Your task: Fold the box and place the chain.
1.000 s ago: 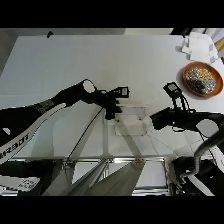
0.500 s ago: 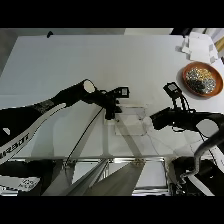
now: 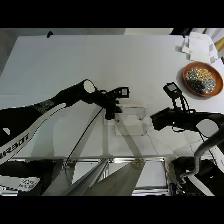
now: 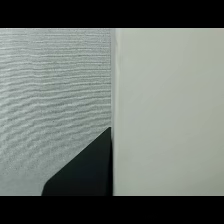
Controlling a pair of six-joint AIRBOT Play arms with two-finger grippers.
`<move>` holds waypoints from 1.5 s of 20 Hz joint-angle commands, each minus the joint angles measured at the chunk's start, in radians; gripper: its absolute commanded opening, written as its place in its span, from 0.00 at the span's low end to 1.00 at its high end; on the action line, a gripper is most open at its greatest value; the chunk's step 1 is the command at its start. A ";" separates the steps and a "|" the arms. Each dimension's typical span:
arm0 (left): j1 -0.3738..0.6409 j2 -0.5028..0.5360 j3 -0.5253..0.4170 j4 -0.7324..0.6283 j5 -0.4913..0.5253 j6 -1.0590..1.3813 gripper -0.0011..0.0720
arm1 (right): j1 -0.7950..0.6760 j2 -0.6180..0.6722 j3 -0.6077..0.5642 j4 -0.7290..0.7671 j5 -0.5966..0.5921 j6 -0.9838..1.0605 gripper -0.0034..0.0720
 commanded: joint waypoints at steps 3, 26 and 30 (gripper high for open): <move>0.000 -0.001 0.000 0.000 -0.001 0.000 0.03 | 0.000 -0.001 0.000 0.008 0.053 -0.212 0.17; 0.000 -0.001 0.000 0.000 -0.001 0.000 0.03 | 0.246 0.053 -0.278 0.101 -0.175 -0.847 0.92; 0.000 -0.001 0.000 0.000 -0.001 0.000 0.03 | 0.356 0.068 -0.315 0.051 -0.311 -0.839 0.94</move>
